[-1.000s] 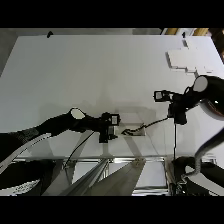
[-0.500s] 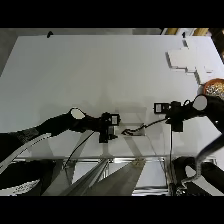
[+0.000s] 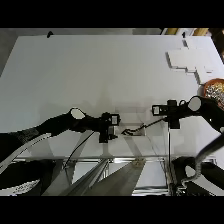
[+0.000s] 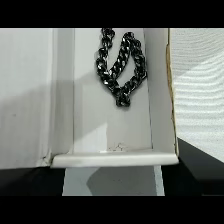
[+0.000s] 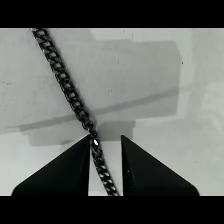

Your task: Fold the box and place the chain.

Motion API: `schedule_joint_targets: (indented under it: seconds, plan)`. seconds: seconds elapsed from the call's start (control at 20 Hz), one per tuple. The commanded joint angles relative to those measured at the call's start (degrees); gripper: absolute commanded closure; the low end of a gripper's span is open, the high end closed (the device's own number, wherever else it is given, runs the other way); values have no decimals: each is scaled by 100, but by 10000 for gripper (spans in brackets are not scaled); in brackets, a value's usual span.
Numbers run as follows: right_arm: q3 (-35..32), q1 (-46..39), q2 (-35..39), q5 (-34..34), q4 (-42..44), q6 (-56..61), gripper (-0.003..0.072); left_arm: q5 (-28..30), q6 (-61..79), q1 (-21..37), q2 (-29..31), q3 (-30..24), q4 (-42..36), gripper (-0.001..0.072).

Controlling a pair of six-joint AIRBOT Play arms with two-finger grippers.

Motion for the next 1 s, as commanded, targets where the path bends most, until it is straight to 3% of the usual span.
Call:
schedule_joint_targets:
  seconds: [0.0,0.15,0.35,0.5,0.75,0.85,0.95]
  plan:
    - [-4,-2,-35,278,166,-127,538,0,2,0,2,2,2,540]
    - [-4,-2,-33,704,116,-127,669,0,2,0,2,2,2,540]
    - [-2,-2,85,1045,131,-81,670,0,2,0,2,2,2,540]
    - [-2,0,640,1617,317,-39,670,0,0,0,2,2,2,540]
    - [-2,0,2013,2194,2439,-44,669,0,2,0,2,2,2,540]
    - [-2,57,2238,2448,3462,-46,669,0,2,0,2,2,2,540]
    - [-2,306,2264,2485,3926,-44,669,0,2,0,2,2,2,540]
